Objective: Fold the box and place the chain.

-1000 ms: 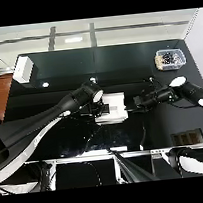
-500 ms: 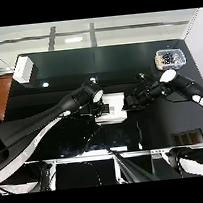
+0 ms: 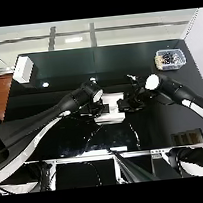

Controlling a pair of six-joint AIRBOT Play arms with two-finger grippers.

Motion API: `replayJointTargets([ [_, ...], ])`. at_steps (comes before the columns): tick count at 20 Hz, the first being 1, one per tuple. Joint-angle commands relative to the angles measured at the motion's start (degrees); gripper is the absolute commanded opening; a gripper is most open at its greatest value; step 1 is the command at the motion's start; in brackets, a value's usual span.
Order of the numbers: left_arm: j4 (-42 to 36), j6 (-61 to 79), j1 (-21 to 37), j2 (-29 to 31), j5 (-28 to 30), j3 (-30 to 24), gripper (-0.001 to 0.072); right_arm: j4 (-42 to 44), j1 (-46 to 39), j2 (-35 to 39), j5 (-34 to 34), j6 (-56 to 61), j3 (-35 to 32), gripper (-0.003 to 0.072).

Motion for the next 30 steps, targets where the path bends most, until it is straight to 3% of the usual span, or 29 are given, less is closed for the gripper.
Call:
replayJointTargets([
  [1,0.0,0.0,0.0,0.0,0.2,0.0,0.0026,-8.8,3.9,-0.1,-2.9,11.3,0.4,0.0299],
  [7,0.0,0.0,0.0,0.0,0.2,0.0,0.0026,-24.7,10.6,-0.8,1.7,27.9,5.9,0.0299],
  [12,0.0,0.0,0.0,0.0,0.4,0.0,0.0026,-25.4,14.6,-3.2,1.6,31.2,6.5,0.0299],
  [24,0.0,0.0,0.0,0.0,0.2,0.0,0.0026,-26.8,14.7,-5.2,3.4,32.9,6.5,0.0298],
  [25,0.0,0.0,0.0,0.0,0.2,0.0,0.0026,-26.8,14.7,-5.2,3.4,33.0,6.5,0.0271],
  [26,0.0,0.0,0.0,0.0,0.2,0.0,0.0026,-26.8,14.7,-5.2,3.4,33.0,6.5,0.0103],
  [27,-0.1,0.0,0.0,0.0,0.2,0.0,0.0026,-26.8,14.7,-5.2,3.3,33.1,6.5,0.0016],
  [30,0.0,0.0,0.0,0.0,0.2,0.0,0.0026,-26.2,13.8,-5.2,3.8,33.6,6.5,0.0017],
])
